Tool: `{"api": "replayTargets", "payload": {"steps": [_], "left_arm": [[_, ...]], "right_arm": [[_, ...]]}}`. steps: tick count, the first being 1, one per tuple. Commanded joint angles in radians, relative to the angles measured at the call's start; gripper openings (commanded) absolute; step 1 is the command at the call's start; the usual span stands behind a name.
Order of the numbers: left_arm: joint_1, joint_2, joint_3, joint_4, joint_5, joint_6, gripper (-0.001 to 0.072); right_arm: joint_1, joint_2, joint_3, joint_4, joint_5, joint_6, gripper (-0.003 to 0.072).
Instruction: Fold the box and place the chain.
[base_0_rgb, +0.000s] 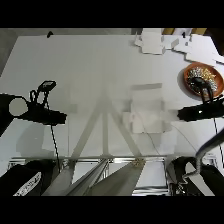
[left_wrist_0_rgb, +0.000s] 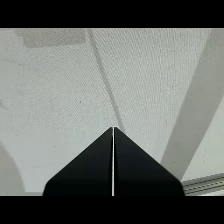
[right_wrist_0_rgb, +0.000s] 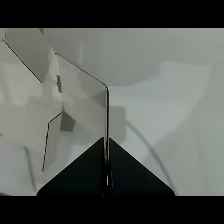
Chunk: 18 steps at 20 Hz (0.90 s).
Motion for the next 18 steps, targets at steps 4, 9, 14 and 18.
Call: {"api": "replayTargets", "payload": {"steps": [4,9,14,18], "left_arm": [[0.0,0.0,0.0,0.004,0.15,0.007,0.0006],[0.0,-0.014,0.0,-0.034,0.37,0.053,0.006],[-0.042,-0.163,0.0,-0.628,0.411,0.745,0.0308],[-0.121,-0.333,0.0,-1.131,0.288,1.393,0.0391]], "right_arm": [[0.278,0.123,-0.206,0.14,-0.183,0.011,0.0015],[0.37,0.123,-0.207,0.129,-0.229,0.013,0.0015],[0.371,0.123,-0.207,0.129,-0.232,0.013,0.0015],[0.371,0.123,-0.207,0.129,-0.23,0.013,0.0016]]}}
